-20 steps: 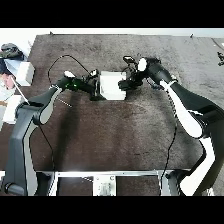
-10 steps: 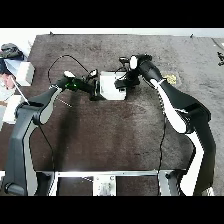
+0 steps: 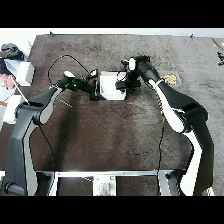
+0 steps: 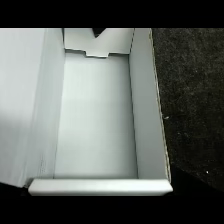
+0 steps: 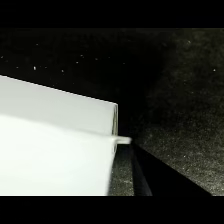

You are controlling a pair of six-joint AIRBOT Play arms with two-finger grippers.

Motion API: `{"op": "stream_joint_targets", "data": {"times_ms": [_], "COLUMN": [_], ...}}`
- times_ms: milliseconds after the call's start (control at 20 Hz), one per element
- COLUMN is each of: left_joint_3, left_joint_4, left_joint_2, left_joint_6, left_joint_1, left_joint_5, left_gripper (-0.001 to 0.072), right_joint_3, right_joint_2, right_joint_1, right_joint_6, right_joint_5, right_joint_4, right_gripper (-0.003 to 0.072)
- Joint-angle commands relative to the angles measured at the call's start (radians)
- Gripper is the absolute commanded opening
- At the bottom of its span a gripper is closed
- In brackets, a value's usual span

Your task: Fold the box and place the chain.

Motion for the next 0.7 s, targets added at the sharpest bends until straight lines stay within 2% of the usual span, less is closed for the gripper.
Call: {"op": "stream_joint_targets", "data": {"times_ms": [0,100,200,250,600,650], "left_joint_3": [0.0,0.0,0.0,0.0,0.0,0.0], "left_joint_4": [0.0,0.0,0.0,0.0,0.0,0.0], "left_joint_2": [0.0,0.001,0.0,0.0,0.001,0.0], "left_joint_6": [0.001,0.001,0.001,0.001,0.001,0.001], "left_joint_1": [0.0,0.0,0.0,0.0,0.0,0.0], "left_joint_5": [0.0,0.0,0.0,0.0,0.0,0.0], "left_gripper": [0.0515,0.0515,0.0515,0.0515,0.0515,0.0515], "right_joint_3": [-0.001,-0.001,-0.001,-0.001,-0.001,-0.001], "right_joint_2": [-0.004,-0.011,-0.02,-0.023,-0.035,-0.035], "right_joint_1": [0.0,0.0,0.0,0.001,0.003,0.005], "right_joint_6": [0.019,0.024,0.038,0.038,0.076,0.076], "right_joint_5": [-0.029,-0.039,-0.04,-0.041,-0.037,-0.039], "right_joint_4": [-0.006,-0.011,-0.02,-0.021,-0.051,-0.054], "right_gripper": [0.0335,0.0271,0.0253,0.0214,0.021,0.0051]}}
